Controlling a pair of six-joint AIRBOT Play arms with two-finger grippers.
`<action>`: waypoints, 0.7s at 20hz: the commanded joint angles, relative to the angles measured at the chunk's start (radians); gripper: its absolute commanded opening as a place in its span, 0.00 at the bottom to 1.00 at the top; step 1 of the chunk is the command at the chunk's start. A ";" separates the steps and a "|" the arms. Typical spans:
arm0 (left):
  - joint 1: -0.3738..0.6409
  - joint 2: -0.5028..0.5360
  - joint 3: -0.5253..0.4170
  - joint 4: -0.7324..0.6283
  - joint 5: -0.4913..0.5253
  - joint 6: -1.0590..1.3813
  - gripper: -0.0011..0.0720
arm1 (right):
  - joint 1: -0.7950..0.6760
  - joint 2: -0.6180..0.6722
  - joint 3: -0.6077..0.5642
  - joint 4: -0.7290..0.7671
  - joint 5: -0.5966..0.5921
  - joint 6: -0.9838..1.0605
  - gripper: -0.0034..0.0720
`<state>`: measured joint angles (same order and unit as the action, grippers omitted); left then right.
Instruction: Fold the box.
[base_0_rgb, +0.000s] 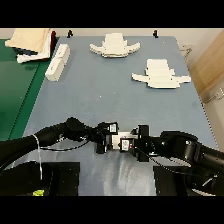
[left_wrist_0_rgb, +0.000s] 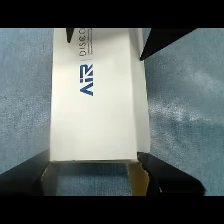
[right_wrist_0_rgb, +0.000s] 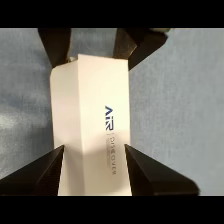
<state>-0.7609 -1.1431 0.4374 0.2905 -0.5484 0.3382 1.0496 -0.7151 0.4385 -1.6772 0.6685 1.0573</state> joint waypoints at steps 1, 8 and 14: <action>0.000 0.000 0.000 0.002 -0.004 0.002 0.49 | 0.000 0.038 0.001 -0.006 -0.023 -0.004 0.83; 0.000 0.000 0.000 0.002 -0.004 0.002 0.49 | -0.001 0.060 0.001 -0.061 -0.050 -0.004 0.83; 0.000 0.000 0.000 0.002 -0.004 0.002 0.49 | -0.001 0.062 0.001 -0.126 -0.079 -0.003 0.73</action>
<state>-0.7601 -1.1431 0.4374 0.2913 -0.5488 0.3386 1.0492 -0.6556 0.4385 -1.7710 0.6086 1.0515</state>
